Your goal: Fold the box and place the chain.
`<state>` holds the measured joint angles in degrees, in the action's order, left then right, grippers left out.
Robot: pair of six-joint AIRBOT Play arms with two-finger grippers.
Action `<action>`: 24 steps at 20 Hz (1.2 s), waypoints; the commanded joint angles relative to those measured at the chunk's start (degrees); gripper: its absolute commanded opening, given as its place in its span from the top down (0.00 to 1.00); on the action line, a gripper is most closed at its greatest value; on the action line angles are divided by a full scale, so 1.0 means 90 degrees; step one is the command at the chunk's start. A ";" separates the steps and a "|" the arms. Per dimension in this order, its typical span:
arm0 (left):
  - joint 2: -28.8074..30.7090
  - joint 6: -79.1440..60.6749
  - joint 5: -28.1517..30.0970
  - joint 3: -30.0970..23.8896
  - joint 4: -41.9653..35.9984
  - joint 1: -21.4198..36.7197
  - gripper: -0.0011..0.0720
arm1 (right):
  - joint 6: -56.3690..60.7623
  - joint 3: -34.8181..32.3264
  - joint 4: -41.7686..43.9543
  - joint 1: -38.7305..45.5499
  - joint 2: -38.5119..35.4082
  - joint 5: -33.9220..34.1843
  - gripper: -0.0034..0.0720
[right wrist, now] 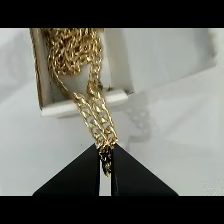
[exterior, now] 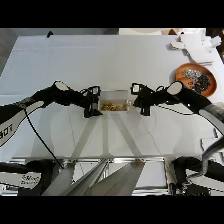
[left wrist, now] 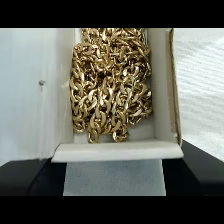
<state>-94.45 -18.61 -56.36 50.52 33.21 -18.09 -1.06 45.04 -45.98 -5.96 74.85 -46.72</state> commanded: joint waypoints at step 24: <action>0.0002 0.0000 0.0000 -0.0002 0.0000 0.0002 0.61 | 0.3689 0.2535 -0.0051 -0.1302 0.0129 0.0342 0.66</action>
<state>-94.45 -18.63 -56.36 50.52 33.19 -18.09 16.05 59.48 -42.13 -20.27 72.25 -38.17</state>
